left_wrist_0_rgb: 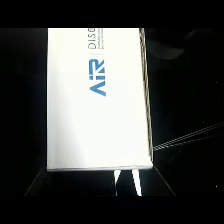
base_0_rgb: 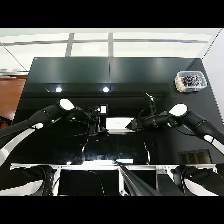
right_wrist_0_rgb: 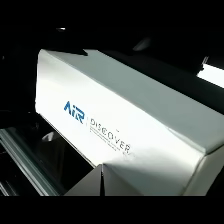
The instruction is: Fold the box and place the chain.
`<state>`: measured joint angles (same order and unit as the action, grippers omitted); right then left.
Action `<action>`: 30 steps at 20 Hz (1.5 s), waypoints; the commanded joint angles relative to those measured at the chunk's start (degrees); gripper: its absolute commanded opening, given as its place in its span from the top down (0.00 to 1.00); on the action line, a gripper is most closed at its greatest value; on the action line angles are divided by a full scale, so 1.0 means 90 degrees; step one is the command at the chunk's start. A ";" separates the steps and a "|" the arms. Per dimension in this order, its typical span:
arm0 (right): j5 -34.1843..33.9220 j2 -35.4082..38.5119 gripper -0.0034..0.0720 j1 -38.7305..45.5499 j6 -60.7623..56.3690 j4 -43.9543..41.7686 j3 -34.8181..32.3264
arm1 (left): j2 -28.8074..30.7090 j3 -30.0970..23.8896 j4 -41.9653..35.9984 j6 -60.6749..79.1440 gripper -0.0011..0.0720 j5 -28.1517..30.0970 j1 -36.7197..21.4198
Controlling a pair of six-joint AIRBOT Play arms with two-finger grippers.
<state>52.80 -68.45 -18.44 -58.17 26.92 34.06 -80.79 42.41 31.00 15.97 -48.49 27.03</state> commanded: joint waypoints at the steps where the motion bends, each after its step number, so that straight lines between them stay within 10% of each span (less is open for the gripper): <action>1: -0.0226 -0.0005 0.92 -0.0029 -0.0041 0.0092 -0.0005 | -0.0002 0.0000 -0.0002 0.0012 0.44 -0.0005 0.0002; 8: 0.0641 0.0272 0.93 0.0148 0.0036 0.0121 0.0328 | 0.0041 0.0000 0.0005 -0.0039 0.42 -0.0010 -0.0005; 12: 0.1423 0.1447 0.93 0.1144 -0.0051 0.0695 0.0777 | 0.0270 0.0202 0.0763 -0.1231 0.01 -0.0100 -0.0010; 19: 0.1579 0.2504 0.93 0.2640 -0.0440 0.1331 0.0775 | 0.0826 0.0765 0.1379 -0.2327 0.00 -0.0845 0.0236; 30: 0.1494 0.2504 0.92 0.2637 -0.0440 0.1273 0.0770 | -0.0367 0.1892 0.1649 -0.3211 0.01 0.0486 0.1858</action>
<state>66.22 -46.00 5.19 -62.04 38.35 40.99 -80.84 56.82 44.05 -10.83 -45.52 41.91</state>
